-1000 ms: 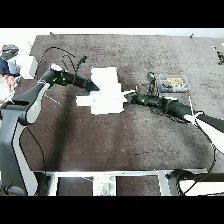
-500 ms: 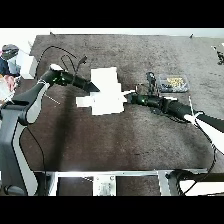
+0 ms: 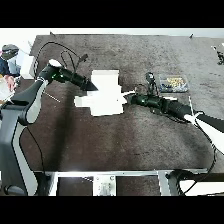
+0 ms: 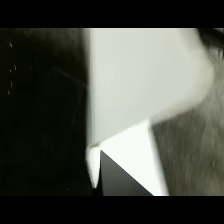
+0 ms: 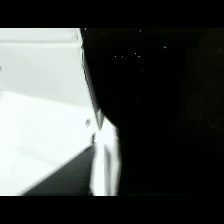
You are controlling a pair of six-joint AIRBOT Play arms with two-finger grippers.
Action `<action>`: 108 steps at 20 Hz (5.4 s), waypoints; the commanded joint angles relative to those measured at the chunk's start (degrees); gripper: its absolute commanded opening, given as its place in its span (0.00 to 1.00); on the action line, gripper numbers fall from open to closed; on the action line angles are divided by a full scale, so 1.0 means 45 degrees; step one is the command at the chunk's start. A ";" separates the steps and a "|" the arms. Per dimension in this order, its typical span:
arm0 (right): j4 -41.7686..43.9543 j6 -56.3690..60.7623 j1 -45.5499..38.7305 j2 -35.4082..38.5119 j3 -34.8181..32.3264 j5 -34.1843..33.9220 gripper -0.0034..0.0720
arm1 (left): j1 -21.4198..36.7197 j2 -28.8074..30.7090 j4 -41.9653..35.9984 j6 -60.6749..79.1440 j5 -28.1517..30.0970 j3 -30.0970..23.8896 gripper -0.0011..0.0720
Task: Fold the box and place the chain.
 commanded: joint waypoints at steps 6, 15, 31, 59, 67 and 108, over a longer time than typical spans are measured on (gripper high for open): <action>-0.0005 -0.0330 -0.2511 0.0442 0.0049 0.1928 0.67 | -0.0005 -0.0005 0.0568 0.4483 0.0476 0.0068 0.03; -0.0631 -0.1044 -0.3657 0.0442 0.0049 0.3565 0.67 | -0.0005 -0.0146 0.0180 0.5518 0.1763 0.0005 0.03; -0.2385 -0.3711 -0.2025 0.0423 0.0121 0.2283 0.67 | -0.0005 -0.1035 0.0141 0.5605 0.1996 0.0005 0.03; -0.6499 -0.8276 0.0719 -0.0476 0.1282 0.2050 1.00 | -0.0005 -0.1039 0.0131 0.6620 0.2055 0.0005 0.03; -0.7169 -0.7834 0.1409 -0.0811 0.1690 0.0656 0.95 | -0.0005 -0.1039 0.0131 0.6606 0.2089 0.0005 0.03; -0.9049 -0.3949 -0.0214 -0.4235 0.8189 0.4775 0.95 | -0.0005 -0.1039 0.0141 0.6606 0.2079 0.0005 0.03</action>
